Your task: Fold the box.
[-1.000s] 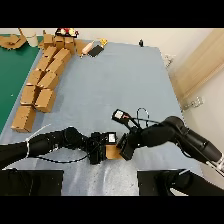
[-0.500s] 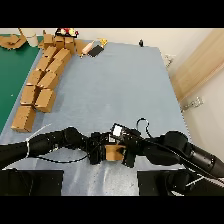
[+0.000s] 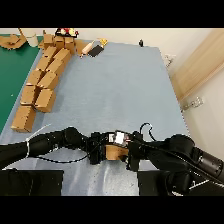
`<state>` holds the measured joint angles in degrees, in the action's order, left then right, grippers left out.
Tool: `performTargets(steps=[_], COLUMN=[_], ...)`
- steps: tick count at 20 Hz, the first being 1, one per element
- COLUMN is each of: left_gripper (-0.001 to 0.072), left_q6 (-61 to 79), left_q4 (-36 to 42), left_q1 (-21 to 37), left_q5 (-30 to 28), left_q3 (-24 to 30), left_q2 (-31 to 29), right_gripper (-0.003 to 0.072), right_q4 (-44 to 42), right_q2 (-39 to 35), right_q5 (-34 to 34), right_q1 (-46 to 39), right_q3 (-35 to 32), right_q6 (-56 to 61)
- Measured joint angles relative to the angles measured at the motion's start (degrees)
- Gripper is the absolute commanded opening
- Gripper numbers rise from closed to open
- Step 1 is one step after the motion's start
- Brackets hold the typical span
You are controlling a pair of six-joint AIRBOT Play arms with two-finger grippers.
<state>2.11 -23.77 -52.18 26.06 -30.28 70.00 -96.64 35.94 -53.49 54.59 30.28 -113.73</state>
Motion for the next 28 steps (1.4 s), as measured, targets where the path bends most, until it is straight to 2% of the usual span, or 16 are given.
performTargets(steps=[3,4,6,16,22,24,28], left_gripper=[0.0383,0.0384,0.0383,0.0383,0.0384,0.0383,0.0383], left_q6=[0.0,0.0,0.0,0.0,0.0,0.0,0.0], left_q4=[0.0,0.0,0.0,0.0,0.0,0.0,0.0], left_q1=[0.0,0.0,0.0,0.0,0.0,0.0,0.0], left_q5=[0.0,0.0,0.0,0.0,0.0,0.0,0.0], left_q3=[0.0,0.0,0.0,0.0,0.0,0.0,0.0], left_q2=[0.0,0.0,0.0,0.0,0.0,0.0,0.0], right_gripper=[0.0486,0.054,0.057,0.057,0.0565,0.053,0.0518], right_q4=[0.9,1.1,1.5,2.0,10.8,13.7,15.3], right_q2=[-0.1,-0.1,-0.1,0.5,0.5,0.5,0.5], right_q5=[-0.6,-0.7,-0.5,3.6,4.6,4.6,4.3], right_q1=[0.0,0.1,0.1,0.3,5.7,7.5,8.9], right_q3=[-0.1,-0.2,-0.2,-2.8,-3.5,-3.5,-3.6], right_q6=[-4.3,-5.8,-8.5,-15.8,-9.5,-6.6,-4.0])
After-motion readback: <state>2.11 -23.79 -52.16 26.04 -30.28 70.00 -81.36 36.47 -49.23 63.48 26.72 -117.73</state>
